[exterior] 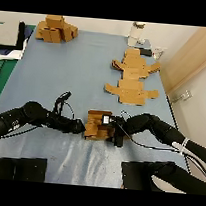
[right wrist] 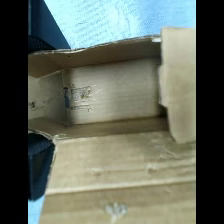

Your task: Fold the box.

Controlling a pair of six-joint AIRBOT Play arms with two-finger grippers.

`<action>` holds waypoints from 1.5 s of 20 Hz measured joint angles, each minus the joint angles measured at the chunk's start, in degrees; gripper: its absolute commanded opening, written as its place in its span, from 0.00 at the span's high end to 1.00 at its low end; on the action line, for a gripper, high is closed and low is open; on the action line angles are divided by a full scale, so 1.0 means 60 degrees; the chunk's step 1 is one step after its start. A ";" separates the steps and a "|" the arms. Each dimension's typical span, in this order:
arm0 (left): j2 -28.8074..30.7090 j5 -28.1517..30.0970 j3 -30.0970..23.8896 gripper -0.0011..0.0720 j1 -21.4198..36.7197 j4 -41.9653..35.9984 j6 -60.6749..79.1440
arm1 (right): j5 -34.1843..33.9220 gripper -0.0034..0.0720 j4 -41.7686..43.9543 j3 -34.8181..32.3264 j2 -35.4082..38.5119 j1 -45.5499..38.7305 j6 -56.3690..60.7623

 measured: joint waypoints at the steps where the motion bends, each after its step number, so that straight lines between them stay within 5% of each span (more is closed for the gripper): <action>1: -0.0018 0.0058 0.0000 0.40 0.0000 -0.0055 0.0036 | 0.0000 0.24 0.0004 0.0000 -0.0004 0.0000 0.0000; 9: -0.0073 0.0160 0.0117 0.40 -0.0189 -0.0627 0.0674 | 0.0000 0.24 0.0000 0.0000 0.0000 0.0000 0.0000; 19: -0.0459 -0.0076 0.0637 0.40 -0.0805 0.0419 0.0022 | 0.0000 0.24 0.0000 0.0000 0.0000 0.0000 0.0000; 30: -0.1300 -0.0831 0.2419 0.44 -0.2342 0.5133 -0.5577 | -0.0007 0.24 0.0007 0.0000 0.0000 0.0000 0.0000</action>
